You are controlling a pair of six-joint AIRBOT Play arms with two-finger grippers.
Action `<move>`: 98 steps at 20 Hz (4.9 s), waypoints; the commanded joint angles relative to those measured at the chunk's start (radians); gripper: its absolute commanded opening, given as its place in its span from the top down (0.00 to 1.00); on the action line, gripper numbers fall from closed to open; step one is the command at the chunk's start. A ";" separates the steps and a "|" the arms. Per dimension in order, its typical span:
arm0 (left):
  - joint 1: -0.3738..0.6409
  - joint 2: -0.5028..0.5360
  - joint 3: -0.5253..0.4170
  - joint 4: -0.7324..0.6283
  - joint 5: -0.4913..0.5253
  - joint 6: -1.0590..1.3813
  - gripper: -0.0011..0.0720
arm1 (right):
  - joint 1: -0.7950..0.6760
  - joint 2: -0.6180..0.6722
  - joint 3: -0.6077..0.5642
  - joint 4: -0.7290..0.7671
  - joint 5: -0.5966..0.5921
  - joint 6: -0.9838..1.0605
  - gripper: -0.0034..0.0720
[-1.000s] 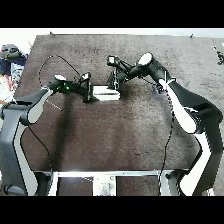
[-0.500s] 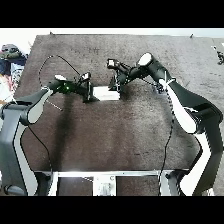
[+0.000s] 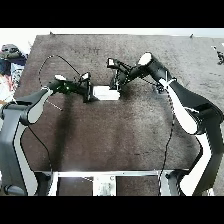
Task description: Fold the box and place the chain.
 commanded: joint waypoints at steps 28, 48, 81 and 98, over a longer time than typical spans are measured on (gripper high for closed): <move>0.000 -0.001 0.000 0.001 -0.004 0.001 0.70 | -0.045 0.006 -0.046 0.180 0.075 0.042 0.75; 0.000 -0.001 0.000 0.001 -0.004 0.001 0.70 | -0.063 -0.037 -0.045 0.194 0.098 0.135 0.94; 0.000 -0.001 0.000 0.001 -0.004 0.001 0.70 | -0.118 1.914 -1.845 0.180 -1.277 0.488 0.94; 0.012 0.012 0.003 -0.060 -0.015 -0.029 0.97 | -0.117 1.967 -1.846 0.158 -1.260 0.488 0.94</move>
